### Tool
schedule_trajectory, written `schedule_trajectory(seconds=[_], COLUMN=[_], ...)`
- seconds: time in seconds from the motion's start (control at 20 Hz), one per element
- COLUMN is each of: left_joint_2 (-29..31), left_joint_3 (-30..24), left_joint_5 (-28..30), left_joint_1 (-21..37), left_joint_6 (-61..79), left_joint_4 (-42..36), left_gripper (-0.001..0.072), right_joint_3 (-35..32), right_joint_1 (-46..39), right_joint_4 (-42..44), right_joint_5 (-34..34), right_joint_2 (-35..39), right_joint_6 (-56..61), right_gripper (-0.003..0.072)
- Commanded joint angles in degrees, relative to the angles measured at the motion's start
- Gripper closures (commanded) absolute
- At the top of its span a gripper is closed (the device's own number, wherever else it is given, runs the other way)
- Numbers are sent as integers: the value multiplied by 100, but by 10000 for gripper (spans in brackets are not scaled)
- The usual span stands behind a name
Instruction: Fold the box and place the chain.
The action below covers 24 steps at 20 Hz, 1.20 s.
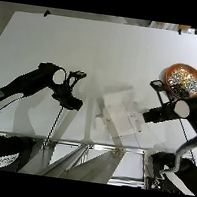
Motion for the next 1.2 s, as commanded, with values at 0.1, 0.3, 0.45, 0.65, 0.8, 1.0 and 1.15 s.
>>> schedule_trajectory(seconds=[0.1, 0.3, 0.45, 0.65, 0.8, 1.0, 1.15], left_joint_2=[-4, -13, 0, 0, -2, -256, -651], left_joint_3=[-2, -2, -2, -236, -616, -903, -903], left_joint_5=[872, 1346, 1523, 1152, 1300, 1565, 1725], left_joint_1=[-2, -4, 50, 490, 660, 553, 433], left_joint_6=[1414, 1731, 2520, 4413, 5530, 6612, 6926], left_joint_4=[-332, -446, -951, -3191, -4232, -5222, -5608], left_gripper=[693, 709, 464, 113, 59, 60, 89], right_joint_3=[-76, -76, -76, -76, -76, -76, -76], right_joint_1=[647, 647, 647, 647, 647, 647, 647], right_joint_4=[140, 142, 140, 142, 199, 317, 317], right_joint_5=[-332, -341, -341, -374, -411, -479, -485], right_joint_2=[81, 81, 81, 81, 81, 81, 81], right_joint_6=[393, 391, 393, 393, 415, 413, 413], right_gripper=[671, 671, 670, 670, 670, 670, 670])
